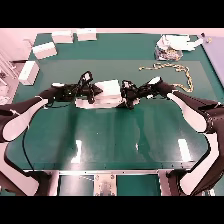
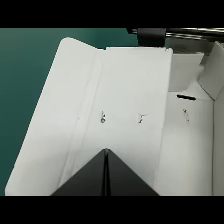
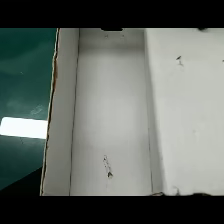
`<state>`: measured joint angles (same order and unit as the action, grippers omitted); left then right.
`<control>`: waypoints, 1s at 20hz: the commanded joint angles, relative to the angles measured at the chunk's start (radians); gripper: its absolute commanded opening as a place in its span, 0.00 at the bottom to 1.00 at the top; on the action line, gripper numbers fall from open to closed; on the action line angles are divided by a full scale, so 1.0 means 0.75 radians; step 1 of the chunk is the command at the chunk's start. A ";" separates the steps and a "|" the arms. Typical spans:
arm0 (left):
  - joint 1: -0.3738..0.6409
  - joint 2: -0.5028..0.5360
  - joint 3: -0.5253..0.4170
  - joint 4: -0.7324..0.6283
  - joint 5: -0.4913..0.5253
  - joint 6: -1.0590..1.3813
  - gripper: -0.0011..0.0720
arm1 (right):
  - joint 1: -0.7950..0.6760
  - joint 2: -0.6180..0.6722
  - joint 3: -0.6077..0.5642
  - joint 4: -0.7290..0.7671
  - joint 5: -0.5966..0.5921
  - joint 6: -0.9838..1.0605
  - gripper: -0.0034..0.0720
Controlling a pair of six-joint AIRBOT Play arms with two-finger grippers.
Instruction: Fold the box and place the chain.
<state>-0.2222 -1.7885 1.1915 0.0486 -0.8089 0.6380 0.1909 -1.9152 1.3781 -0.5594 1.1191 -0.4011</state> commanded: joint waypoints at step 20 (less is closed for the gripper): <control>0.219 0.246 0.023 0.783 -0.356 -0.531 0.86 | 0.001 0.000 0.001 0.001 0.001 0.000 0.82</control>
<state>-0.0624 -1.5860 1.2095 0.5735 -1.0645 0.2691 0.1917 -1.9152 1.3781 -0.5591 1.1198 -0.4026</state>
